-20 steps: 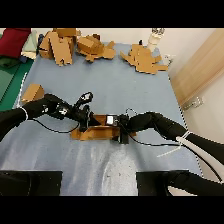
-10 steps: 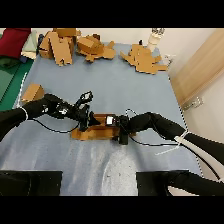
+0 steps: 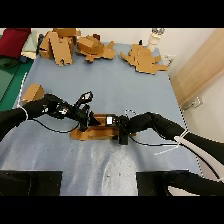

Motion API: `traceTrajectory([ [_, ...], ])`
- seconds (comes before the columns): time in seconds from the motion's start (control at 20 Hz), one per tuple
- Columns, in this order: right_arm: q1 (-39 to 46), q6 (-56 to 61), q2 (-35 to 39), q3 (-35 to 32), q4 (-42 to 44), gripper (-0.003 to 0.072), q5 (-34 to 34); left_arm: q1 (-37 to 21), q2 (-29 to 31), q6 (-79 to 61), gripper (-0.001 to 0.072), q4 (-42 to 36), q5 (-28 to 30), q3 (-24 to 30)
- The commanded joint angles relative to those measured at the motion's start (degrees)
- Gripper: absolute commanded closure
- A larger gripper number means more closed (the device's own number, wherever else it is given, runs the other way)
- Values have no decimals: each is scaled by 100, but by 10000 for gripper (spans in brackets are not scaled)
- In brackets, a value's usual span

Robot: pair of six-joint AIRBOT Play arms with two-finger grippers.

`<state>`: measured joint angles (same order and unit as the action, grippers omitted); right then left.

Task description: Fold the box.

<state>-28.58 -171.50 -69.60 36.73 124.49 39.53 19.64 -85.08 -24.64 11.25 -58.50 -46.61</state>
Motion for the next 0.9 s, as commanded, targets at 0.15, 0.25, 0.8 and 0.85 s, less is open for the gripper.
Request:
traceTrajectory([
  [0.15,0,4,4,-2,2,166,-4,-2,-4,26,697,4,9,0],
  [0.25,0,4,4,-2,2,166,-4,-2,-4,28,697,4,7,0],
  [0.8,0,4,4,-2,2,166,-2,-94,61,1300,284,-192,389,-11],
  [0.85,0,4,4,-2,2,166,-2,-162,125,1394,283,-131,389,-11],
])
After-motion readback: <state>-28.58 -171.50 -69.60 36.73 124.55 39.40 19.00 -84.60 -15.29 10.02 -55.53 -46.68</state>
